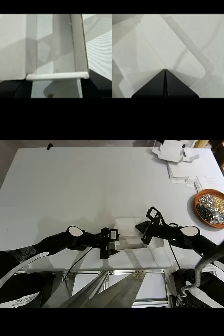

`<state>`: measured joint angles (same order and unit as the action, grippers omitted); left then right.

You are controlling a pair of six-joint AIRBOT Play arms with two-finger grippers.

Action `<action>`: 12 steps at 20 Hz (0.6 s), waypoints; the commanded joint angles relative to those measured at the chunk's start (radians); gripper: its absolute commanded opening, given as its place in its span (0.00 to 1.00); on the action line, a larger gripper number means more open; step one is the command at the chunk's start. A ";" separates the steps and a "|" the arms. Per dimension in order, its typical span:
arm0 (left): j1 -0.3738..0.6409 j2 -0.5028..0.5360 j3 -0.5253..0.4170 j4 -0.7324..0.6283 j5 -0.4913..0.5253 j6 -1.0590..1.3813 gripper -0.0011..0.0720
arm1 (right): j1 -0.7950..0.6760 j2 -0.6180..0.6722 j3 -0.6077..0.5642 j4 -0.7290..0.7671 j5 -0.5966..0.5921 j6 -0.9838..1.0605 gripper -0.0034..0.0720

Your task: Fold the box and place the chain.

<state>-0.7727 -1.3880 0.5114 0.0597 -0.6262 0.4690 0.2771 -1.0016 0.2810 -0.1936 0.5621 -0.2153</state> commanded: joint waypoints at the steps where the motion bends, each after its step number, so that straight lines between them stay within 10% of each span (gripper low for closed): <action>1: 0.000 0.001 0.000 0.000 0.000 0.002 0.30 | 0.001 0.075 0.000 -0.002 0.050 0.011 0.06; 7: 0.000 0.001 0.000 0.000 0.001 0.002 0.30 | 0.001 0.410 0.000 -0.597 0.112 0.193 0.06; 12: 0.000 0.001 0.000 0.000 0.001 0.002 0.30 | 0.001 0.402 -0.001 -1.001 0.254 0.182 0.18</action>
<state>-0.7727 -1.3880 0.5114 0.0601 -0.6258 0.4713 0.2775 -0.6106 0.2806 -0.9535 0.7341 -0.0307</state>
